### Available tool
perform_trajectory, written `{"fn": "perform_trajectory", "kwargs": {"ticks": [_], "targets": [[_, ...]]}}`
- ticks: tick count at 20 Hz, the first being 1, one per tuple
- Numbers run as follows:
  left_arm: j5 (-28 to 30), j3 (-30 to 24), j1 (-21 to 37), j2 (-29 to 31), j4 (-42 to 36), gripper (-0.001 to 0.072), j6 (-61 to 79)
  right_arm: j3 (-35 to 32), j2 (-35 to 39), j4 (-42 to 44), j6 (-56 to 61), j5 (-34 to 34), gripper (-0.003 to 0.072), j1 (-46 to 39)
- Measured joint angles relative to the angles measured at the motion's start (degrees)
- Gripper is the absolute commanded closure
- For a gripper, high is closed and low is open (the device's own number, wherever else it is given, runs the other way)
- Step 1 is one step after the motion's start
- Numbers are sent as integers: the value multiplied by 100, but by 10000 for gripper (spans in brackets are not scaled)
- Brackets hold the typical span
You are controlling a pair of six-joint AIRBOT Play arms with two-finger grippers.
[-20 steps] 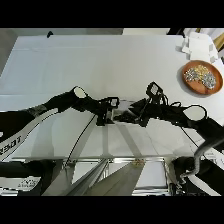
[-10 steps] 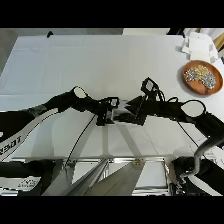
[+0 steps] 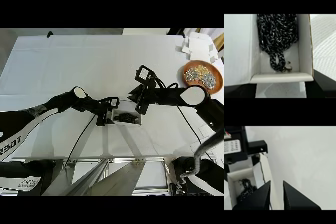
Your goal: Fold the box and place the chain.
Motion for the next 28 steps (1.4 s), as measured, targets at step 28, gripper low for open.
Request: {"fn": "perform_trajectory", "kwargs": {"ticks": [28], "targets": [[0,0,0,0,2,318,0,409,-997,564,-87,1110,433,-857]]}}
